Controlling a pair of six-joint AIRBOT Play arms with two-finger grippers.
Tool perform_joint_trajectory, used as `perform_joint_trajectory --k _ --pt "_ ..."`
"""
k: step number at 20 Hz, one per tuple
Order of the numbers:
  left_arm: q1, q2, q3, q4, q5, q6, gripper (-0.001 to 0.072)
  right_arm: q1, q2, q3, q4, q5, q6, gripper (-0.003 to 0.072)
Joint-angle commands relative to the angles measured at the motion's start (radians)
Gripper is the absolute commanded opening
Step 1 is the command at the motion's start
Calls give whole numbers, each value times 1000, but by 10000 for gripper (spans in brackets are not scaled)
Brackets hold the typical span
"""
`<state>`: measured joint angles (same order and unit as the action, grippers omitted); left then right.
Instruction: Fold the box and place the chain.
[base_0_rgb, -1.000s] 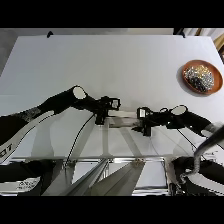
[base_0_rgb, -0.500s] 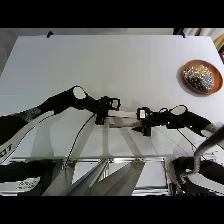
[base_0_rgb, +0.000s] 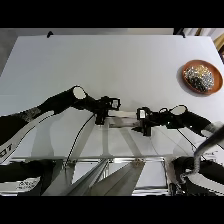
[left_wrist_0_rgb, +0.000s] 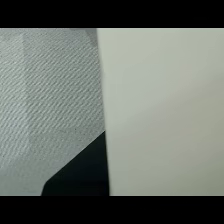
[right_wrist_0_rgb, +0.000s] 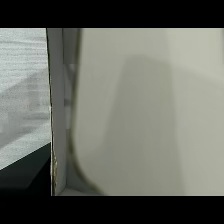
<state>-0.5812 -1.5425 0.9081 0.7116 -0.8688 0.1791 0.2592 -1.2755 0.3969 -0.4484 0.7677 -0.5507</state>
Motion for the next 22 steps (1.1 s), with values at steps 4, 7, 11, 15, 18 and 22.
perform_joint_trajectory --k 4,7,11,15,18,22 --pt "0 0 0 0 0 0 11 0 0 0 0 1 0 399" --pt "0 0 0 0 7 1 10 0 0 0 0 1 0 399" --pt "2 2 0 10 5 0 208 0 0 0 0 1 0 399" --pt "3 26 0 26 5 -4 513 0 0 0 0 1 0 399" --pt "3 77 0 113 5 -48 513 0 0 0 0 2 0 399" --pt "20 163 0 310 -18 -277 512 0 0 0 0 2 0 399"
